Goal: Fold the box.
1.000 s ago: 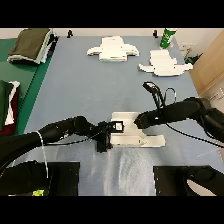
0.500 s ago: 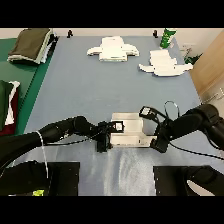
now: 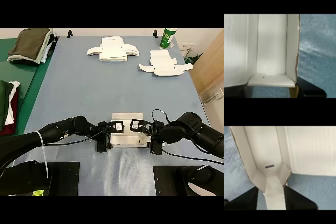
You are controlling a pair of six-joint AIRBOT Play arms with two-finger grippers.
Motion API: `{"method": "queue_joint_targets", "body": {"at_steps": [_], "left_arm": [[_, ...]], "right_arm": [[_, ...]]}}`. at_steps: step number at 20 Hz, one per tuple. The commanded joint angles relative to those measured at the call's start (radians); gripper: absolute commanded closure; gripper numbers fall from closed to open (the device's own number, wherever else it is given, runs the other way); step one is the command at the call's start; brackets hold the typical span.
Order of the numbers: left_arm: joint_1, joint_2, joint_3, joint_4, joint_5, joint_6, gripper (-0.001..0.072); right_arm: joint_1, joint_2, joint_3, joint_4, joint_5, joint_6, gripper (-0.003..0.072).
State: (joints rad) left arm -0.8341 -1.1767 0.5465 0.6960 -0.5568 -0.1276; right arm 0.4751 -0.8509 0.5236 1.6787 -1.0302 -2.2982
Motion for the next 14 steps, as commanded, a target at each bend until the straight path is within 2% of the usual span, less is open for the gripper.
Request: {"method": "queue_joint_targets", "body": {"at_steps": [1,5,9,11,14], "left_arm": [[0.0,0.0,0.001,0.0,0.001,0.0,0.0117],[0.0,0.0,0.001,0.0,0.0,0.0,0.0117],[0.0,0.0,0.001,0.0,0.0,0.0,0.0117],[0.0,0.0,0.001,0.0,0.001,0.0,0.0117],[0.0,0.0,0.001,0.0,0.001,0.0,0.0117]], "right_arm": [[0.011,-0.021,-0.003,-0.018,0.06,-0.014,0.024],[0.01,-0.021,-0.008,-0.038,-0.035,0.057,0.0241],[0.002,-0.021,-0.032,-0.09,0.032,0.061,0.024],[-0.023,-0.021,-0.038,-0.088,0.068,0.004,0.0158],[-0.036,-0.021,-0.038,0.016,0.059,-0.047,0.0182]]}}
